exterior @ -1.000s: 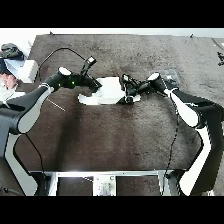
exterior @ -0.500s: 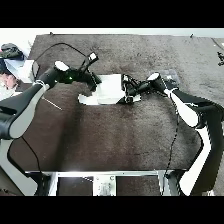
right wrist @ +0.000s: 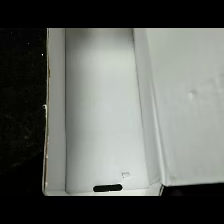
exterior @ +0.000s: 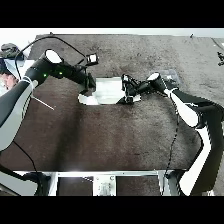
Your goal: Fold the box and place the chain.
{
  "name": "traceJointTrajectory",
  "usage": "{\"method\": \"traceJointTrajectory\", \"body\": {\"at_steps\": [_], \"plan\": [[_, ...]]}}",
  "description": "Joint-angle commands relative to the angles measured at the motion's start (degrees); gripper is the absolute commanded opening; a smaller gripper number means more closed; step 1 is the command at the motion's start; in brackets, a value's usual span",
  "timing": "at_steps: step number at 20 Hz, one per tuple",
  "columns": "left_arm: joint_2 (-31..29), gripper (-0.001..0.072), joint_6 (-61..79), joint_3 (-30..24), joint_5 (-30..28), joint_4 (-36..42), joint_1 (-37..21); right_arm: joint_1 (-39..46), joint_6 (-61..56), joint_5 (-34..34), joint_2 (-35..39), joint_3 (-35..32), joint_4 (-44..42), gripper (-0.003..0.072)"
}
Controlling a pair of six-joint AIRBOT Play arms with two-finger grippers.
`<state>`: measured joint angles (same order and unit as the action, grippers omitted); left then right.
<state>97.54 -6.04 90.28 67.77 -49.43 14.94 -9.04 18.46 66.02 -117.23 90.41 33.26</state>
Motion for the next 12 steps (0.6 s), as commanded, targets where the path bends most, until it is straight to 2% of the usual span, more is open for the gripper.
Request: {"method": "traceJointTrajectory", "body": {"at_steps": [1,2,7,12], "plan": [[-0.39,0.0701,0.07,-1.86,0.44,-6.34,-0.04,-0.04,-0.02,0.00,-0.04,0.00,-0.07,0.0473],[-0.39,0.0720,0.20,-3.32,-2.54,-6.34,-0.02,-0.04,-0.02,0.00,-0.04,0.00,-0.07,0.0473],[-0.33,0.0719,5.09,-11.39,-12.96,-5.60,-0.02,-0.04,-0.02,0.00,-0.04,0.00,-0.07,0.0473],[2.75,0.0719,8.11,-11.54,-13.09,-2.12,-0.02,-0.04,-0.02,0.00,-0.04,0.00,-0.07,0.0473]]}}
